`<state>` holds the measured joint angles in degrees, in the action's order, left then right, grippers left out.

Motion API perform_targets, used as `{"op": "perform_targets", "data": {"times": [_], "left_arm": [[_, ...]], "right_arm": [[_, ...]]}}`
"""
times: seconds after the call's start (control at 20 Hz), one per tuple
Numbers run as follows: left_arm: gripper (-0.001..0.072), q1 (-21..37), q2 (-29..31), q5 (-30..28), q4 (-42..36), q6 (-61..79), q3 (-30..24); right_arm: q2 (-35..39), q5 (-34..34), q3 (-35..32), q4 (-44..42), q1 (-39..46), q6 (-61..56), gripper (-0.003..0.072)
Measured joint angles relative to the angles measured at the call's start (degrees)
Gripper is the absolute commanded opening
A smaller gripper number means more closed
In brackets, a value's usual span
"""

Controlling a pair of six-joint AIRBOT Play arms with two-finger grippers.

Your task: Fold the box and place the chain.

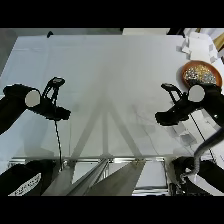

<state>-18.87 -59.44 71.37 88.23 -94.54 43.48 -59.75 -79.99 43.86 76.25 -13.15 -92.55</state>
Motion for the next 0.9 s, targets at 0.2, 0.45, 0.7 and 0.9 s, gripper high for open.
{"op": "perform_targets", "data": {"times": [0.2,0.45,0.7,0.9], "left_arm": [[0.0041,0.0,0.0,0.0,0.0,0.0,0.0],[0.0041,0.0,0.0,0.0,0.0,0.0,0.0],[0.0041,0.0,0.0,0.0,0.0,0.0,0.0],[0.0041,0.0,0.0,0.0,0.0,0.0,0.0]], "right_arm": [[0.0,1.2,0.0,0.0,0.0,0.1,0.0019],[0.0,2.4,3.9,5.7,2.1,1.3,0.0019],[-0.1,1.4,13.4,21.9,15.1,0.3,0.002],[-1.1,5.2,16.8,27.6,29.3,1.6,0.002]]}}
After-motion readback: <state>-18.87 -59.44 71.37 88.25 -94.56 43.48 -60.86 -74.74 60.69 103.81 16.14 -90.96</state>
